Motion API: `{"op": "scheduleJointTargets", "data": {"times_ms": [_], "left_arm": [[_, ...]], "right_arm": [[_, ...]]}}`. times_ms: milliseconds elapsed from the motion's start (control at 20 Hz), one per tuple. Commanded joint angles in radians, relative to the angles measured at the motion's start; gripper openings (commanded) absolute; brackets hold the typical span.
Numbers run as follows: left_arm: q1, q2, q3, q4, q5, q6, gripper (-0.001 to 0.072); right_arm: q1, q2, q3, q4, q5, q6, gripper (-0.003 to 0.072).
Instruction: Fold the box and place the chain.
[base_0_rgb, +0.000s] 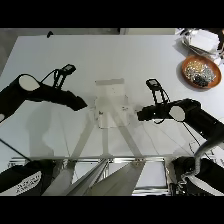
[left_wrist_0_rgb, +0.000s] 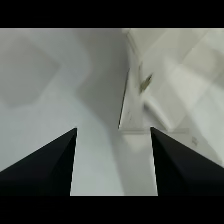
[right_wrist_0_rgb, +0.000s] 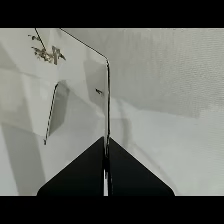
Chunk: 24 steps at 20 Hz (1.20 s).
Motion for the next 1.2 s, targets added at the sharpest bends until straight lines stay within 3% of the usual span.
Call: {"op": "scheduleJointTargets", "data": {"times_ms": [0, 250, 450, 650, 700, 750, 900, 1050, 1100, 1150], "left_arm": [[0.001, -0.201, 0.123, -0.229, -0.052, 0.223, 0.0510], [0.001, -0.442, 0.330, -0.251, -0.218, 0.253, 0.0511], [0.001, -0.516, 0.339, -0.252, -0.195, 0.265, 0.0511], [-0.016, -0.552, 0.339, -0.312, -0.282, 0.353, 0.0485], [-0.025, -0.555, 0.339, -0.313, -0.296, 0.370, 0.0453], [-0.035, -0.555, 0.339, -0.313, -0.301, 0.381, 0.0283], [-0.051, -0.549, 0.339, -0.314, -0.300, 0.483, 0.0004], [-0.051, -0.517, 0.339, -0.304, -0.301, 0.498, 0.0003], [-0.051, -0.498, 0.338, -0.285, -0.312, 0.488, 0.0002], [-0.051, -0.474, 0.330, -0.268, -0.332, 0.469, 0.0001]], "right_arm": [[0.003, 0.001, -0.002, 0.006, 0.018, 0.003, 0.0017], [0.003, 0.001, -0.002, 0.006, 0.037, 0.000, 0.0017], [0.003, 0.001, -0.002, 0.014, 0.037, 0.000, 0.0017], [0.003, 0.001, -0.002, 0.024, 0.037, 0.000, 0.0017], [0.003, 0.001, -0.002, 0.029, 0.037, 0.000, 0.0017], [0.003, 0.001, -0.002, 0.029, 0.037, 0.000, 0.0017], [0.003, 0.001, -0.002, 0.044, 0.039, 0.000, 0.0017], [0.003, 0.009, 0.005, 0.084, 0.048, 0.000, 0.0021], [0.003, 0.022, 0.013, 0.089, 0.062, 0.000, 0.0068], [0.002, 0.043, 0.026, 0.089, 0.085, 0.000, 0.0167]]}}
